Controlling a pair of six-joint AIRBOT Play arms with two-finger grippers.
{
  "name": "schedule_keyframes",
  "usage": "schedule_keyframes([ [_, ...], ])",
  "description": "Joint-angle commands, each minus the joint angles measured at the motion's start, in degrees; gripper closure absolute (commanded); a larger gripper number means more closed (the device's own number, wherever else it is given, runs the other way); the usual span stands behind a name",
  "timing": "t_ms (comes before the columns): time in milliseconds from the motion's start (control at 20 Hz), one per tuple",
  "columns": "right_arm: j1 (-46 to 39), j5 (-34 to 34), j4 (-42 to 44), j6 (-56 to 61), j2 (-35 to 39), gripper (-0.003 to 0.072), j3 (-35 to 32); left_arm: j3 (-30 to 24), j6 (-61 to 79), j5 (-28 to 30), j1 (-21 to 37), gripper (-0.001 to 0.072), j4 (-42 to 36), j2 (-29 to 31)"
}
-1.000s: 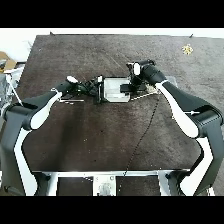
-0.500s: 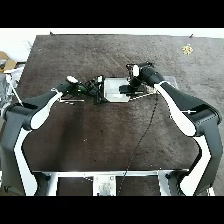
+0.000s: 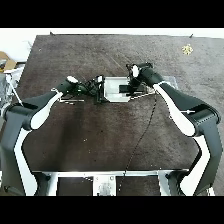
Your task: Fold the box and place the chain.
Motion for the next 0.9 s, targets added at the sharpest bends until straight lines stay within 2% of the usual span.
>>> schedule_keyframes([
  [0,0.13,0.02,-0.57,-0.17,0.00,0.0668,0.02,0.00,0.09,0.02,0.02,0.0440,0.11,0.00],
  [50,0.13,0.02,-0.57,-0.17,0.09,0.0663,0.04,0.00,0.09,0.02,0.02,0.0440,0.11,0.00],
  [150,0.13,-0.02,-0.59,-1.05,0.76,0.0335,0.04,0.00,0.09,0.02,0.02,0.0440,0.11,0.00],
  [500,-1.46,1.75,-1.49,-10.91,10.82,0.0330,0.04,0.00,0.09,0.02,0.02,0.0440,0.11,0.00],
  [700,-6.73,1.01,-4.68,-14.19,17.46,0.0368,0.07,0.00,0.09,0.02,0.00,0.0440,0.11,0.00],
  [850,-12.55,0.90,-5.51,-14.14,18.25,0.0368,-0.11,0.00,0.09,0.02,0.02,0.0440,0.11,0.00],
])
